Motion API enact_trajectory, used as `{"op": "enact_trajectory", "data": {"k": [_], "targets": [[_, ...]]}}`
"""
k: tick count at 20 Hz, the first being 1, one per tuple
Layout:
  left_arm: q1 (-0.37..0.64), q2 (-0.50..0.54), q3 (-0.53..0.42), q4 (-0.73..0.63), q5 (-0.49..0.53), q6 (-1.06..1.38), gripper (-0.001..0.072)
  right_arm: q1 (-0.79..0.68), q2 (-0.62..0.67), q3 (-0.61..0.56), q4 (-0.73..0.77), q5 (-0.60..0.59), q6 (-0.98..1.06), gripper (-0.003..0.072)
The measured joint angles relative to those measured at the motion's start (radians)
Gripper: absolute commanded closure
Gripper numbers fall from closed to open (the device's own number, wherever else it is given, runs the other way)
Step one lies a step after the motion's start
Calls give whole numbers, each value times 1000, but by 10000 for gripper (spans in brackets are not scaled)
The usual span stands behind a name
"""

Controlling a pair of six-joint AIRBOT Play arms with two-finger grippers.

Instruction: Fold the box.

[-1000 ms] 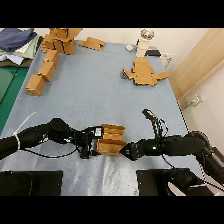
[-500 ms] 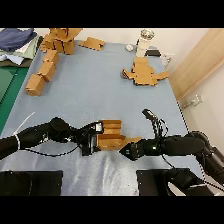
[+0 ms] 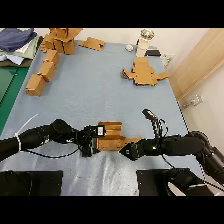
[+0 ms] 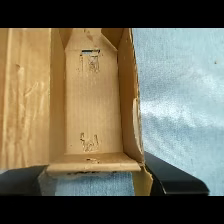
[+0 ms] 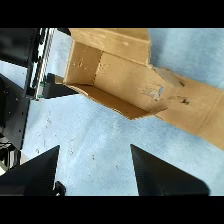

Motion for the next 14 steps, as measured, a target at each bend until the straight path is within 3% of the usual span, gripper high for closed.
{"op": "enact_trajectory", "data": {"k": [4,5,6,14], "targets": [[-2,0,0,4,5,-1,136,0,0,0,0,0,0,-23],[-3,0,0,5,7,-1,316,0,0,0,0,0,0,-23],[-3,0,0,5,8,-3,348,0,0,0,0,0,0,-22],[-5,0,0,4,17,-8,349,0,0,0,2,0,0,-23]]}}
